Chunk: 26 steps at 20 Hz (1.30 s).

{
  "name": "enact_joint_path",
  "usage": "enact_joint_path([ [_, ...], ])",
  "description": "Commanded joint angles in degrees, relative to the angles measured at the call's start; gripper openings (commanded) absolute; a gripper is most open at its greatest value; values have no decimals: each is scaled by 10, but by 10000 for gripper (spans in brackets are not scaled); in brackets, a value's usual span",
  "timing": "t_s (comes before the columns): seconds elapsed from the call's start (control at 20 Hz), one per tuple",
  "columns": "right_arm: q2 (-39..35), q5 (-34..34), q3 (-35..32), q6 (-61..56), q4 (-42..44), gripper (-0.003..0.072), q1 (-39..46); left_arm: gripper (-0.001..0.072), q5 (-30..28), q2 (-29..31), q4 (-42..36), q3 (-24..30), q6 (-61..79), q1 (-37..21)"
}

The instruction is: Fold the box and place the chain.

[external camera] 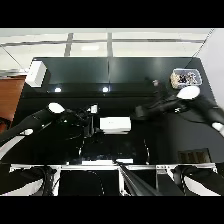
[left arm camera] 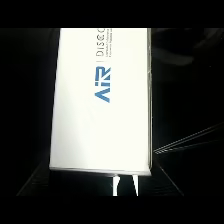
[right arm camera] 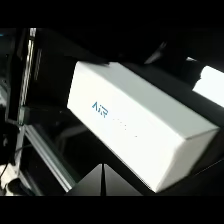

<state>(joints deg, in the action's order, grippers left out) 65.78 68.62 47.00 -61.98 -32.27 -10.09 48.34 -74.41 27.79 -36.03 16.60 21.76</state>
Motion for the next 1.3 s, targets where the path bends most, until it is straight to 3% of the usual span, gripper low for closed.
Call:
enact_joint_path([
  [0.0, -94, 125, 9, -27, -115, 11, 117, 712, 12, 50, 112, -9, -163, -3],
  [0.1, -137, 139, 7, -29, -182, 11, 185, 712, 65, 76, 217, -34, -289, -3],
  [0.15, -148, 141, 4, -31, -193, 11, 213, 712, 85, 83, 223, -47, -306, -3],
  [0.35, -153, 134, -11, -31, -184, 11, 265, 710, 77, 68, 116, -122, -303, 29],
  [0.5, -153, 123, -18, -29, -186, 11, 265, 709, 44, 9, 121, -190, -302, 75],
  [0.65, -153, 118, -18, -29, -188, 11, 265, 709, 72, -69, 120, -232, -325, 90],
  [0.85, -153, 116, -18, -27, -188, 11, 265, 710, 101, -112, 120, -235, -325, 98],
  [1.25, -153, 104, -18, -27, -188, 11, 265, 711, 117, -116, 144, -235, -302, 130],
])
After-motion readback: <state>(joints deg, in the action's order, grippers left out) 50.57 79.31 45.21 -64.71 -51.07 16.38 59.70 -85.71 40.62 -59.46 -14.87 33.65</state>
